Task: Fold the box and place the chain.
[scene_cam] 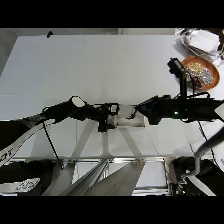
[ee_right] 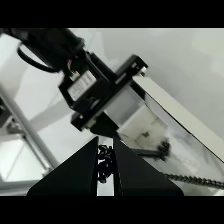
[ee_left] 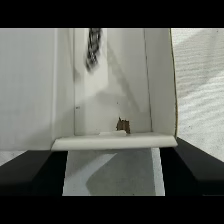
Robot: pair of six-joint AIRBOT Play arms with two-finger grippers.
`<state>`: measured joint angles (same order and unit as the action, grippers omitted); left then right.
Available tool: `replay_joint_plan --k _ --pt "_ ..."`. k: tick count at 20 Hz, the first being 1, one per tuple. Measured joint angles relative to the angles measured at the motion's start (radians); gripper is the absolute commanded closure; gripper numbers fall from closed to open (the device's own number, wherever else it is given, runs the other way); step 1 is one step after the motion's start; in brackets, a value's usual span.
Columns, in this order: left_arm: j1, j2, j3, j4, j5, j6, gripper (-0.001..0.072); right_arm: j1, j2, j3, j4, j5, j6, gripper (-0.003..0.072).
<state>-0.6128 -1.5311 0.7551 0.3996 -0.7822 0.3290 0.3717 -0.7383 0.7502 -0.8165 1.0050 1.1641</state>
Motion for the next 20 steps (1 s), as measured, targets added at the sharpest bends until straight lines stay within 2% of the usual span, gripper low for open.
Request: replay_joint_plan --k 6,15,16,17,19,20 --pt "0.0 0.0 0.0 0.0 0.0 0.0 0.039 0.044 -0.111 -0.011 -0.144 -0.023 0.051 0.0666" --pt "0.0 0.0 0.0 0.0 0.0 0.0 0.039 0.059 -0.33 -0.059 -0.159 -0.087 0.031 0.0664" --pt "0.0 0.0 0.0 0.0 0.0 0.0 0.039 0.066 -0.339 -0.06 -0.157 -0.099 0.024 0.0655" --pt "0.0 0.0 0.0 0.0 0.0 0.0 0.039 0.074 -0.344 -0.062 -0.156 -0.109 0.021 0.0578" --pt "0.0 0.0 0.0 0.0 0.0 0.0 0.039 0.094 -0.353 -0.064 -0.156 -0.129 0.016 0.0494" --pt "0.0 0.0 0.0 0.0 0.0 0.0 0.039 0.102 -0.356 -0.064 -0.159 -0.134 0.014 0.0493"
